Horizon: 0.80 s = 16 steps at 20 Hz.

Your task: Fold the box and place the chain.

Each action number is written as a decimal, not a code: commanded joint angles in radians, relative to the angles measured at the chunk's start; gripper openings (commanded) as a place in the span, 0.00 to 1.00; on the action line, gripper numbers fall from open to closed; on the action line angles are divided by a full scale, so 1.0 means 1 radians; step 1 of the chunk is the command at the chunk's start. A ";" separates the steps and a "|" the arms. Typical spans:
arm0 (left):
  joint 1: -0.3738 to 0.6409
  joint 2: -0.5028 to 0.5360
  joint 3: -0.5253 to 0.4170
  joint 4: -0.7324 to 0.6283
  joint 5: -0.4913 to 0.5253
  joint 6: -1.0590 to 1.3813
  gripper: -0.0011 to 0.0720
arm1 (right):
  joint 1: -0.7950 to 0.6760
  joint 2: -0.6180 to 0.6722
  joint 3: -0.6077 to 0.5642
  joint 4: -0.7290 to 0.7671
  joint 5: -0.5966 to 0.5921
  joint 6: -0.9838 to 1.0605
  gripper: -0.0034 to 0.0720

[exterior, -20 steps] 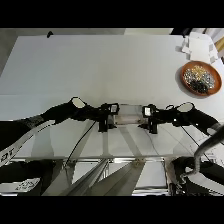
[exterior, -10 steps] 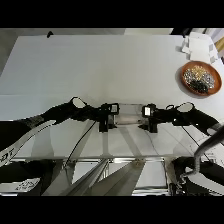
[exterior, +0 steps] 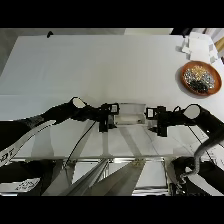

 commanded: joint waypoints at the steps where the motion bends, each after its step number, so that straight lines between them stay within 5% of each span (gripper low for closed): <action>1: 0.000 0.001 0.000 0.001 0.000 0.000 0.39 | 0.000 0.092 0.001 -0.137 0.122 0.201 0.60; 4: 0.000 0.001 0.000 0.000 0.000 0.000 0.39 | 0.001 0.181 0.001 -0.057 0.178 0.200 0.07; 9: 0.000 0.001 0.000 0.001 0.000 0.000 0.39 | 0.069 0.254 0.001 0.360 0.125 0.189 0.07; 13: 0.000 0.001 0.000 0.000 0.000 0.000 0.39 | 0.161 0.177 0.001 0.632 -0.243 0.190 0.07; 16: 0.000 0.001 0.000 0.001 0.000 0.000 0.39 | 0.216 0.026 0.001 0.692 -0.441 0.190 0.07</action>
